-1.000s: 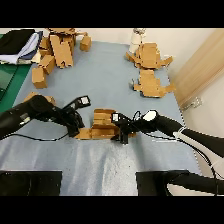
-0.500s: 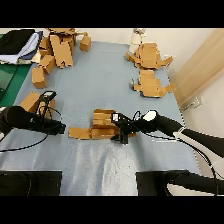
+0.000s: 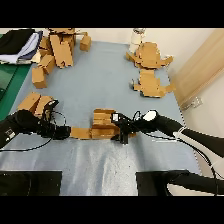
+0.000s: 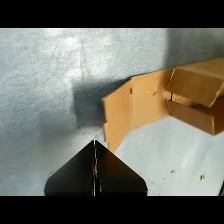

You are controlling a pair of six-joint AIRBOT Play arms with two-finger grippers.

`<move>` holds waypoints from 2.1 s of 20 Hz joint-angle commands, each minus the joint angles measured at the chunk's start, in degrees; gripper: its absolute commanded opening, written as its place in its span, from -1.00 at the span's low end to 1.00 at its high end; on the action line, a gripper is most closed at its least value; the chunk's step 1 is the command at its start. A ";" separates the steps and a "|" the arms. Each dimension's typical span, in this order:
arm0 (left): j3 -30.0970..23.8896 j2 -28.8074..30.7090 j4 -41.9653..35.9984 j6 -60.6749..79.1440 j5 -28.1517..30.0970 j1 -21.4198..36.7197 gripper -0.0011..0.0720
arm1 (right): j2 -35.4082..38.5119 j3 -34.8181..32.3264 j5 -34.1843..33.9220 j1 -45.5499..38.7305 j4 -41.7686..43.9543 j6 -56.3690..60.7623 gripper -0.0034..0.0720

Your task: Fold the box.

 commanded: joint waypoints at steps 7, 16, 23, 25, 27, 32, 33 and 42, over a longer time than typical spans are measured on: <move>-0.31 -3.80 -8.46 6.25 4.72 -0.02 -0.95 | 0.02 0.00 0.02 0.02 0.00 0.02 0.42; -3.28 -4.13 -21.59 14.71 3.69 -0.02 -0.95 | 0.02 0.00 0.02 0.02 0.00 0.02 0.42; -4.90 -4.15 -25.11 17.68 4.55 -0.02 -0.95 | 0.02 0.00 0.04 0.02 0.00 0.02 0.42; -4.90 -4.50 -25.73 17.88 4.98 -0.26 -0.95 | 0.02 0.00 0.02 0.02 0.00 0.02 0.42; -4.90 -5.46 -27.56 18.91 5.07 -1.16 -0.95 | 0.02 0.00 0.02 0.02 0.00 0.02 0.42; -4.85 -6.23 -35.21 24.17 5.79 -3.76 -0.95 | 0.02 0.00 0.02 0.02 0.00 0.02 0.42; -4.76 -6.21 -35.12 24.17 5.81 -3.76 -0.95 | 0.02 0.00 0.02 0.02 0.00 0.02 0.42; -4.76 -3.30 -22.16 15.23 5.05 -1.25 -0.95 | 0.02 0.00 0.02 0.02 0.00 0.02 0.42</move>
